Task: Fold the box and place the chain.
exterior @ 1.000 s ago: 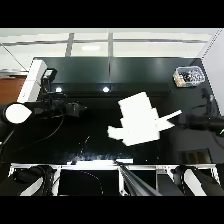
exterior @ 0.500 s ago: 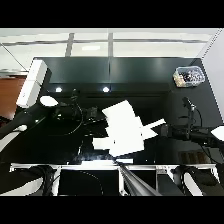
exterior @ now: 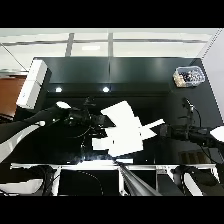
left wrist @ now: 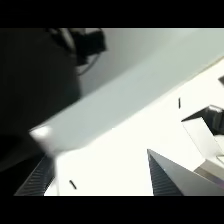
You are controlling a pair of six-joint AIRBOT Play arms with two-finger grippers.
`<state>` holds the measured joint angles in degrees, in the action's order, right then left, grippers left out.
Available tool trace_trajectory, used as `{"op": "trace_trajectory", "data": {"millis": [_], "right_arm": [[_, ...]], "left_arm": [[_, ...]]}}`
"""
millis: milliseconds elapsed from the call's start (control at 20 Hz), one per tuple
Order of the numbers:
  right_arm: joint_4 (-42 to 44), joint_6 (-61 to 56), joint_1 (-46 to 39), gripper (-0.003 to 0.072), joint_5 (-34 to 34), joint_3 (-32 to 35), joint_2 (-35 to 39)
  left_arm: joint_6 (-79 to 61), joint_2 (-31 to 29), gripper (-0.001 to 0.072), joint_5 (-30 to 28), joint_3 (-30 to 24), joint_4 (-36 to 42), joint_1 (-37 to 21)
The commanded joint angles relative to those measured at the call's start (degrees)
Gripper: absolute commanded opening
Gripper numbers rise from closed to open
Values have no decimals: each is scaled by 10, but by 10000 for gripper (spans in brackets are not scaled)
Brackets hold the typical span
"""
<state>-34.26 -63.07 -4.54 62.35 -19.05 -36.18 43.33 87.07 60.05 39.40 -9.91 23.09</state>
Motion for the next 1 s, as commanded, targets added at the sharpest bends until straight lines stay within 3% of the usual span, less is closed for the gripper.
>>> {"op": "trace_trajectory", "data": {"millis": [0,200,350,600,650,700,850,950], "right_arm": [[0,-3,1,45,0,0,0],[0,-6,1,45,3,0,0],[0,-6,1,45,4,0,0],[0,-6,1,45,4,0,0],[0,-6,1,45,3,0,0],[0,-6,1,45,4,0,0],[0,-6,1,45,3,0,0],[0,-6,1,45,3,0,0]], "left_arm": [[-122,25,703,21,0,72,18],[-194,38,702,103,0,39,5],[-194,38,689,110,0,-23,-5],[-224,38,669,124,2,-33,-2],[-224,38,645,124,2,-33,-2],[-225,38,576,125,2,-32,-2],[-239,38,553,126,2,-27,-2],[-238,38,454,124,2,-27,-2]]}}
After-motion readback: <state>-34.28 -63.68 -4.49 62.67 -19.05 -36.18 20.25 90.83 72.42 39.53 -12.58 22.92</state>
